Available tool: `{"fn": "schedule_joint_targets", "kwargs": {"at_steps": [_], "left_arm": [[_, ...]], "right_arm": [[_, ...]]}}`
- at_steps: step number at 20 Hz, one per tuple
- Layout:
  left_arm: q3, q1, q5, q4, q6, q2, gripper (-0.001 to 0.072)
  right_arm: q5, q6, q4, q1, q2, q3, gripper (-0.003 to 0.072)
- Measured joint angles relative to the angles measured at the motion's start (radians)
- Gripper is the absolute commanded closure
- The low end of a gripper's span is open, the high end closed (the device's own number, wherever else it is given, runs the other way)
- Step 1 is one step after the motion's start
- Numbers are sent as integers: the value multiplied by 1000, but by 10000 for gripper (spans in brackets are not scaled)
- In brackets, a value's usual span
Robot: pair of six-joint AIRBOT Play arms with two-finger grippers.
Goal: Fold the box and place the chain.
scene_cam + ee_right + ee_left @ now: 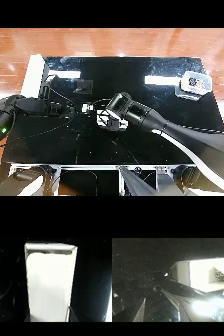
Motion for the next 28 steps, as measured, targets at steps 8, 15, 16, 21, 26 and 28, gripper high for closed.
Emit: {"fn": "schedule_joint_targets", "kwargs": {"at_steps": [8,15,16,21,26,28], "left_arm": [[0,0,0,0,0,0,198],[0,0,-2,4,0,0,199],[0,0,-2,5,0,0,198],[0,0,-2,8,0,0,198],[0,0,-3,10,0,0,198],[0,0,-3,11,0,0,198]], "right_arm": [[-16,0,27,-43,-10,9,206],[-38,0,55,-56,-54,10,207],[-37,0,57,-55,-60,9,207],[-41,0,60,-55,-76,10,207],[-39,2,60,-55,-79,10,-29],[-26,16,56,-55,-79,16,-29]]}}
